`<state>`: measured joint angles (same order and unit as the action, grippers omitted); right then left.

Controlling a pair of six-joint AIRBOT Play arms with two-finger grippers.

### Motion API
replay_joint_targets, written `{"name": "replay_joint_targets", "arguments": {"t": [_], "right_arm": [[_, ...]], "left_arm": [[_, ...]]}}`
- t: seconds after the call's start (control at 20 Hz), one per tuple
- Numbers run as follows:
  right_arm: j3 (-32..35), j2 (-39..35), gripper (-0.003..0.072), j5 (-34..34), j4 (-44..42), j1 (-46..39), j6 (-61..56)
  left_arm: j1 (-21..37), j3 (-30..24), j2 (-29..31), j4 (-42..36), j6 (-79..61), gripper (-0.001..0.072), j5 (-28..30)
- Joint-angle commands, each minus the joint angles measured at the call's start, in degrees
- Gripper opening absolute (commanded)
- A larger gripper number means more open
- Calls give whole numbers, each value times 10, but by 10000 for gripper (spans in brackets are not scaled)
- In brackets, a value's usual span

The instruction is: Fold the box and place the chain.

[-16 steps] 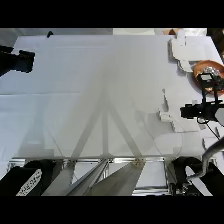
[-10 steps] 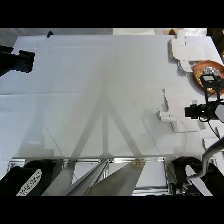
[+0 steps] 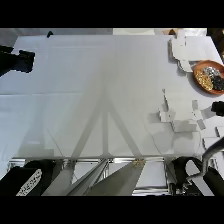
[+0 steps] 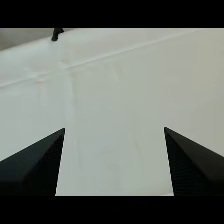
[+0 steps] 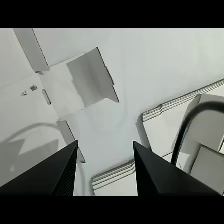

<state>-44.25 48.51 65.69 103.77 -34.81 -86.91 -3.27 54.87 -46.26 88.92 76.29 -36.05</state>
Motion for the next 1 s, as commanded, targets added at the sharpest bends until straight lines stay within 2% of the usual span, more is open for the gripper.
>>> {"name": "replay_joint_targets", "arguments": {"t": [0.0,0.15,0.3,0.55,0.75,0.95], "right_arm": [[-73,81,396,37,-23,-31,58],[-132,159,396,82,-20,-32,79],[-156,205,396,91,-24,-32,97],[-156,260,396,102,-42,-32,129],[-156,293,396,97,-23,-32,135],[-156,308,396,65,-7,-32,147]], "left_arm": [[0,0,0,0,0,696,0],[0,0,0,0,0,696,0],[0,0,0,0,0,696,0],[0,0,0,0,0,696,0],[0,0,0,0,0,696,0],[0,0,0,0,0,696,0]]}}
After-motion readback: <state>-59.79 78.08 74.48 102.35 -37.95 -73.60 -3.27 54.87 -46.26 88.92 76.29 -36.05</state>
